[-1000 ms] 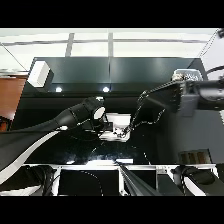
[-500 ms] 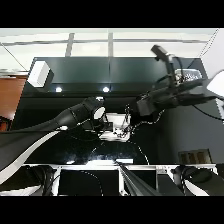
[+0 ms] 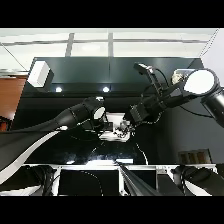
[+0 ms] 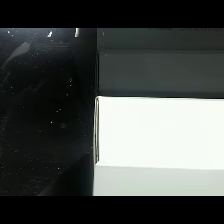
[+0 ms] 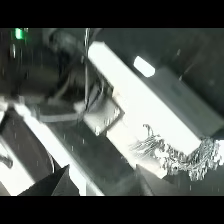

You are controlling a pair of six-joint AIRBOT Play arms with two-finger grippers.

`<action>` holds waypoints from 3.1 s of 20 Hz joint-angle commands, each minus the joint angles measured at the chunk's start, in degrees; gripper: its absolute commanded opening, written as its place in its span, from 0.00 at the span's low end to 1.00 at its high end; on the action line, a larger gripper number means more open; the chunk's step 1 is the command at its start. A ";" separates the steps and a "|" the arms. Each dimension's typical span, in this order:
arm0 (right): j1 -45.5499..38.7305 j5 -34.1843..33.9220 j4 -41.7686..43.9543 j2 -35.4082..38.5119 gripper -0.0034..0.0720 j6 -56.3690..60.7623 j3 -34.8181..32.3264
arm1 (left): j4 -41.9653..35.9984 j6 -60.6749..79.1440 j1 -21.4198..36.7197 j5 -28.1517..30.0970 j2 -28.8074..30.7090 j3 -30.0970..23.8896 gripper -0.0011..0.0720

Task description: Fold the box and place the chain.

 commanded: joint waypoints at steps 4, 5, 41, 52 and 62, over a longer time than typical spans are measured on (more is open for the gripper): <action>-11.76 5.38 -8.52 6.71 0.71 -3.69 -3.32 | 0.02 0.02 0.02 0.02 0.02 -0.02 0.06; -14.88 2.25 -8.63 9.01 0.71 -5.14 -6.47 | 0.02 0.02 0.02 0.02 0.02 -0.02 0.06; 0.94 -38.53 7.76 -4.87 0.99 -72.67 -34.67 | 0.02 0.02 0.02 0.02 0.00 -0.02 0.06; 0.92 -35.93 7.28 -3.39 0.06 -71.67 -34.64 | 0.02 0.02 0.02 0.02 0.00 -0.02 0.06; 0.92 -28.00 -7.69 14.56 0.06 -41.35 -31.08 | 0.02 0.02 0.02 0.02 0.00 -0.02 0.06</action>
